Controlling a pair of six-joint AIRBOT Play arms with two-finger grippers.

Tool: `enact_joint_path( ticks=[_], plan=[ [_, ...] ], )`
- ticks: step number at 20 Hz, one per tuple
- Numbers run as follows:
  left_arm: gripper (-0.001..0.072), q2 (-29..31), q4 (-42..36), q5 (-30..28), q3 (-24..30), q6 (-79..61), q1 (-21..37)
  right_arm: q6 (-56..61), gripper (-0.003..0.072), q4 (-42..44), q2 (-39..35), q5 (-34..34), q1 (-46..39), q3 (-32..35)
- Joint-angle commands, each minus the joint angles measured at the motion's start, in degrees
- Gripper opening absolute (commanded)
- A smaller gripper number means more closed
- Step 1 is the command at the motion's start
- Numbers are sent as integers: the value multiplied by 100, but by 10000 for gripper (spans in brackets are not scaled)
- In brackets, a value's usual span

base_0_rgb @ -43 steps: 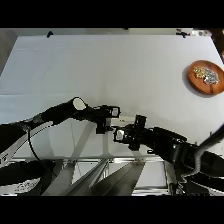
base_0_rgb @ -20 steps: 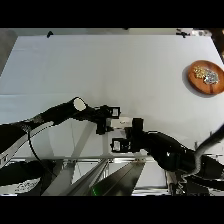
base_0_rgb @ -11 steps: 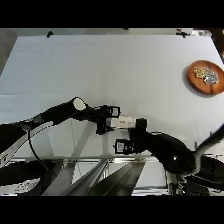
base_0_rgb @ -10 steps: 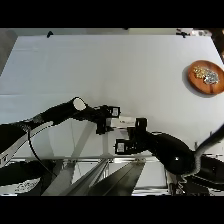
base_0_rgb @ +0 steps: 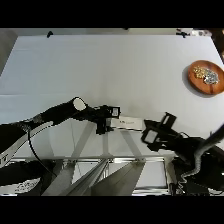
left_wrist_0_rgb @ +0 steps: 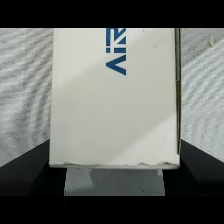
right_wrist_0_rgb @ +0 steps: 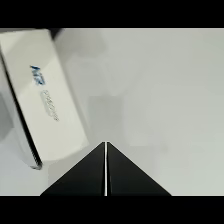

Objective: Fold the box and place the chain.

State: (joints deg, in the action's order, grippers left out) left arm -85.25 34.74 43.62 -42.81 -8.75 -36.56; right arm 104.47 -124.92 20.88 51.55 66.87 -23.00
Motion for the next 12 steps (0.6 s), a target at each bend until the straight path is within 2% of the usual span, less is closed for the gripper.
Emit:
enact_joint_path(
  ticks=[1,4,7,9,12],
  plan=[
    [347,4,2,-4,-7,0,2,1598,15,-2,-643,953,0,-238],
    [347,4,2,-4,-7,0,2,2048,14,4,-417,1429,-146,-1032],
    [347,4,2,-4,-7,0,2,1405,13,304,168,2264,-1003,-1987],
    [347,4,2,-4,-7,0,2,402,12,1064,710,2739,-1893,-2507],
    [347,4,2,-2,-7,0,2,-1167,12,3056,1569,3375,-3473,-2782]
  ],
)
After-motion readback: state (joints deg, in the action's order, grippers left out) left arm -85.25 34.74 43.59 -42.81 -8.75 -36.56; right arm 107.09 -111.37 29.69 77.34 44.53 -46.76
